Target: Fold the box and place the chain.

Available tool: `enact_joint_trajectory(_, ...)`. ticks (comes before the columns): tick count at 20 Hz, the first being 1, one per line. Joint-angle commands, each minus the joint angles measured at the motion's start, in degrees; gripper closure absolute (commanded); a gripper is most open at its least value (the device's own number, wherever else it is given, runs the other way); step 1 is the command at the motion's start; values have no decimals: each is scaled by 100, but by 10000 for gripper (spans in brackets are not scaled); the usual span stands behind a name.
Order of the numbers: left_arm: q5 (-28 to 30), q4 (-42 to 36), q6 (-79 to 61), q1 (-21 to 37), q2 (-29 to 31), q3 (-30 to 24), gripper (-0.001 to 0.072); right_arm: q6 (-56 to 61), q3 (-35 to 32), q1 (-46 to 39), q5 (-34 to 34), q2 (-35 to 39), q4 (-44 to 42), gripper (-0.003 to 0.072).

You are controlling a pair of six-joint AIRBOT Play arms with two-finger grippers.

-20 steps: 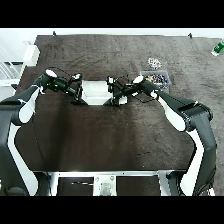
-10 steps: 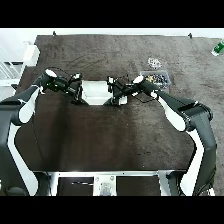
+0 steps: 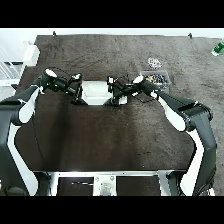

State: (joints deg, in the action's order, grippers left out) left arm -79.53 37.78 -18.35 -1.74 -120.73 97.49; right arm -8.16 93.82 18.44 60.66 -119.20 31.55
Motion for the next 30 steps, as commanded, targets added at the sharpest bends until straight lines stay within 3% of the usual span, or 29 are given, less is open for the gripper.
enact_joint_trajectory(1,114,81,-116,7,15,42,-11,0,0,4,7,0,-2,141)
enact_joint_trajectory(26,39,302,44,-114,24,46,3,2,0,4,4,0,-2,141)
enact_joint_trajectory(27,35,302,46,-114,26,46,9,0,0,4,7,0,-2,141)
enact_joint_trajectory(28,-39,337,48,-114,24,46,101,0,0,4,7,0,-2,142)
enact_joint_trajectory(30,-90,365,46,-114,24,46,155,0,0,4,7,0,-2,142)
